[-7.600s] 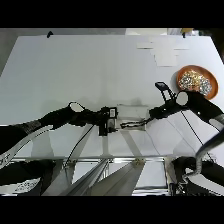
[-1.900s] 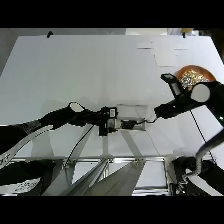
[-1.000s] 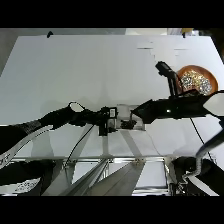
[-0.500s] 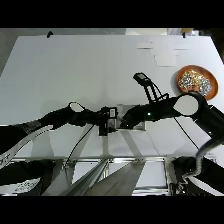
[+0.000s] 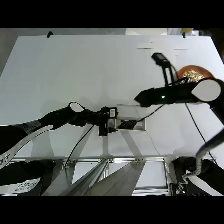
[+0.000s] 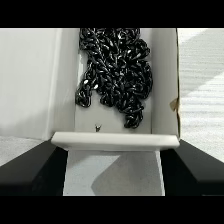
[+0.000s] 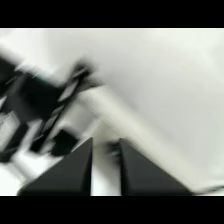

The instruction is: Fold the box and place the chain.

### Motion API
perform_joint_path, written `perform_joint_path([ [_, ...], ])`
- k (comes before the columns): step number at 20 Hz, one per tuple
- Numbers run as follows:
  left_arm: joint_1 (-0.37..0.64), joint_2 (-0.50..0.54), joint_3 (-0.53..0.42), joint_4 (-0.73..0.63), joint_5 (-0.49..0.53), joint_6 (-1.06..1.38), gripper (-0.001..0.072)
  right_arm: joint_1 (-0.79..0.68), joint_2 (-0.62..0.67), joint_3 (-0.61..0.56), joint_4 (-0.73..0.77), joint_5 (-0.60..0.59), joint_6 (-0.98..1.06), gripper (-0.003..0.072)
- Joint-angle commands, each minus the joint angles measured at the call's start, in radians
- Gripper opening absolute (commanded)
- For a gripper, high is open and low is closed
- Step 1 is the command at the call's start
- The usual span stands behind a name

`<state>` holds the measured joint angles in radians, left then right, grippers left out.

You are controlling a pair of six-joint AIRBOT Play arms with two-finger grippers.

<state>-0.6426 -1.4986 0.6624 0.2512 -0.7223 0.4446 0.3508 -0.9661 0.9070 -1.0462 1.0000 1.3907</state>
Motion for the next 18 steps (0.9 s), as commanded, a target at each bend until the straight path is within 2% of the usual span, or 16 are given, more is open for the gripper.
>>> perform_joint_path([
  [1,0.0,0.001,0.0,0.0,0.0,0.0,0.0206,-0.154,-0.017,0.027,-0.256,0.01,0.088,0.0058],
  [3,0.0,0.001,0.0,0.0,0.0,0.0,0.0206,-0.214,-0.065,0.027,-0.432,0.016,0.193,0.0063],
  [4,0.0,0.001,0.0,0.0,0.0,0.0,0.0206,-0.234,-0.095,0.027,-0.46,0.022,0.199,0.009],
  [5,0.0,0.001,0.0,0.0,0.0,0.0,0.0206,-0.246,-0.128,0.027,-0.467,0.031,0.199,0.0214],
  [6,0.0,0.001,0.0,0.0,0.0,0.0,0.0206,-0.247,-0.163,0.026,-0.468,0.034,0.199,0.0305],
  [12,0.0,0.001,0.0,0.0,0.0,0.0,0.0206,-0.229,-0.332,0.019,-0.47,0.057,0.235,0.031],
  [18,0.0,0.001,0.0,0.0,0.0,0.0,0.0206,-0.229,-0.411,0.003,-0.472,0.032,0.236,0.0292],
])
